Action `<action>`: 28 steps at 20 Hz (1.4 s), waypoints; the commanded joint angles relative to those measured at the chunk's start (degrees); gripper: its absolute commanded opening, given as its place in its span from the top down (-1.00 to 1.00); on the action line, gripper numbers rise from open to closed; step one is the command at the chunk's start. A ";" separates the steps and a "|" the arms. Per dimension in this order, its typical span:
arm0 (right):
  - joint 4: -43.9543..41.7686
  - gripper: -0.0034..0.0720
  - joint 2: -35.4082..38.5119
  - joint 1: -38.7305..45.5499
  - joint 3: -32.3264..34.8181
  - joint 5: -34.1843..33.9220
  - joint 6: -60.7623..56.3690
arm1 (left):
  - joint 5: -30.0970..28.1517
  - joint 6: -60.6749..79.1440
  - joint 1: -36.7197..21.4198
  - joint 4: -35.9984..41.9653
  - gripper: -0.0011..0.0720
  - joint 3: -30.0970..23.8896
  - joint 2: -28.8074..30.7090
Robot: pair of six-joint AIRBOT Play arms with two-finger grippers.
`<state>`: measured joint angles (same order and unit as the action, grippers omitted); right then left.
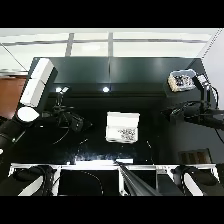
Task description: Fold the box and place the chain.
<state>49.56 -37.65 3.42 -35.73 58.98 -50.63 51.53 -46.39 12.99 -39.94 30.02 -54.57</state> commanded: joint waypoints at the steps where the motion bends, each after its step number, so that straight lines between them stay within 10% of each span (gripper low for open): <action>1: 0.02 -0.42 0.04 0.04 -0.02 -0.11 -0.17 | -2.89 15.04 -0.39 5.05 -0.96 -1.44 -2.40; 8: 0.02 -0.42 0.04 0.04 -0.02 -0.11 -0.17 | -6.91 47.36 10.99 4.61 -0.96 -1.44 -3.56; 28: -2.21 -0.42 0.04 0.02 0.02 1.20 -0.20 | -8.76 55.84 19.08 13.46 -0.97 2.58 -18.73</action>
